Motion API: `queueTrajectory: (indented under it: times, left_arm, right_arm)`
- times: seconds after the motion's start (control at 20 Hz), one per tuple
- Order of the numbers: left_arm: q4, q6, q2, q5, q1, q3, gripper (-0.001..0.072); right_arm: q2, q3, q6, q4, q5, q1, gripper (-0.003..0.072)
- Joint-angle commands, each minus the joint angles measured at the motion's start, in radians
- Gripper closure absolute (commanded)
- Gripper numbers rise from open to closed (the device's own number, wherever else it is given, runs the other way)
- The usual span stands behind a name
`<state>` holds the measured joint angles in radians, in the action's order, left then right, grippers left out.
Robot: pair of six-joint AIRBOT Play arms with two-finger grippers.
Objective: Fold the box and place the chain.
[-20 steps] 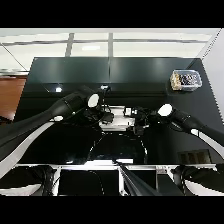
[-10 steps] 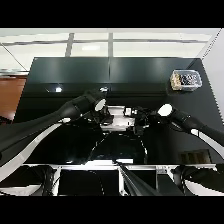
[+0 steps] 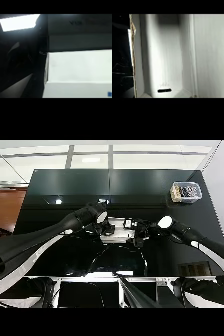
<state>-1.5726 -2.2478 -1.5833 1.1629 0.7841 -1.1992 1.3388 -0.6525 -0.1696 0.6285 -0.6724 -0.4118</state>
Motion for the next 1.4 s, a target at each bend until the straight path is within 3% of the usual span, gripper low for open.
queueTrajectory:
  times: [0.0, 0.6, 0.65, 0.75, 0.85, 1.0, 1.1, 1.15, 1.3, 1.35]
  left_arm:
    - [-0.003, -0.009, -0.005, -0.004, 0.000, -0.001, 0.0225]
    - [-0.016, -0.038, -0.005, -0.019, 0.001, -0.001, 0.0234]
    - [-0.016, -0.038, -0.005, -0.018, 0.001, -0.001, 0.0317]
    - [-0.016, -0.038, -0.006, -0.017, 0.005, -0.001, 0.0569]
    - [-0.018, -0.035, -0.006, -0.017, 0.014, -0.001, 0.0664]
    - [-0.023, -0.031, -0.006, -0.021, 0.024, -0.001, 0.0639]
    - [-0.024, -0.032, -0.006, -0.024, 0.024, -0.001, 0.0269]
    - [-0.024, -0.035, -0.006, -0.026, 0.024, -0.001, 0.0230]
    - [-0.025, -0.072, -0.006, -0.027, 0.024, -0.001, 0.0237]
    - [-0.028, -0.092, -0.007, -0.027, 0.024, -0.001, 0.0274]
  right_arm:
    - [0.000, 0.000, 0.000, 0.000, -0.001, 0.000, 0.0559]
    - [0.000, 0.000, 0.000, 0.000, -0.001, 0.000, 0.0558]
    - [0.000, 0.000, 0.000, 0.000, -0.001, 0.000, 0.0558]
    - [0.000, 0.000, 0.000, 0.000, -0.001, 0.000, 0.0558]
    - [0.000, 0.000, 0.000, 0.000, 0.000, 0.000, 0.0558]
    - [0.000, 0.000, 0.000, 0.000, -0.001, 0.000, 0.0559]
    - [0.000, 0.000, 0.000, 0.000, 0.000, 0.000, 0.0559]
    - [0.000, 0.000, 0.000, 0.000, -0.001, 0.000, 0.0558]
    - [0.000, 0.000, 0.000, 0.000, -0.001, 0.000, 0.0559]
    - [0.000, 0.000, 0.000, 0.000, 0.000, 0.000, 0.0558]
